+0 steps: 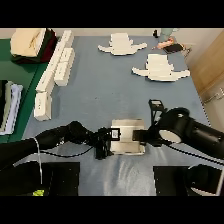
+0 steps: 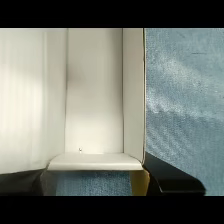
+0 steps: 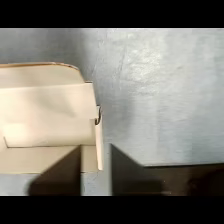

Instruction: Fold the box.

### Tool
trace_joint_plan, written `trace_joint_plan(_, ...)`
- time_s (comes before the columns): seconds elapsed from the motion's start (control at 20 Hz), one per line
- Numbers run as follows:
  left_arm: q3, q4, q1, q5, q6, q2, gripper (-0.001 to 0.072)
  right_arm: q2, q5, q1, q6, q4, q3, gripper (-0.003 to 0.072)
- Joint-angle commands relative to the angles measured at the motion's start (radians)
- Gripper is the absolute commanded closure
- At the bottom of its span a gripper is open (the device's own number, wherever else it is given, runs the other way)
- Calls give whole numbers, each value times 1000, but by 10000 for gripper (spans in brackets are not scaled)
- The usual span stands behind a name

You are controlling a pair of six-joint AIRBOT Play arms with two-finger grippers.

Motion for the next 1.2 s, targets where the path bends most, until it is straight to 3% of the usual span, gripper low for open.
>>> trace_joint_plan(0.0, 0, 0, 1, 0, 0, 0, 188, 140, 19, -66, 8, -23, 0, 685)
trace_joint_plan(0.15, 0, 0, 1, 0, 0, 0, 188, 172, 24, -256, -150, -8, 0, 685)
trace_joint_plan(0.3, 0, 0, 1, 0, 0, 0, 188, 106, -34, -502, -424, 152, 0, 685)
trace_joint_plan(0.45, 0, 0, 1, 0, 0, 0, 188, -67, -103, -731, -737, 450, 0, 685)
trace_joint_plan(0.6, 0, 0, 1, 0, 0, 0, 188, -280, -110, -873, -1063, 845, 0, 685)
trace_joint_plan(0.7, 0, 0, 1, 0, 0, 0, 188, -402, -79, -895, -1237, 1093, 1, 685)
trace_joint_plan(0.8, 0, 0, 1, 0, 0, 0, 188, -484, -45, -883, -1340, 1221, 1, 685)
trace_joint_plan(0.95, 0, 0, 1, 0, 0, 0, 188, -519, -19, -849, -1411, 1234, 1, 685)
trace_joint_plan(1.15, 0, 0, 1, 0, 0, 0, 188, -475, 78, -792, -1501, 1216, 0, 685)
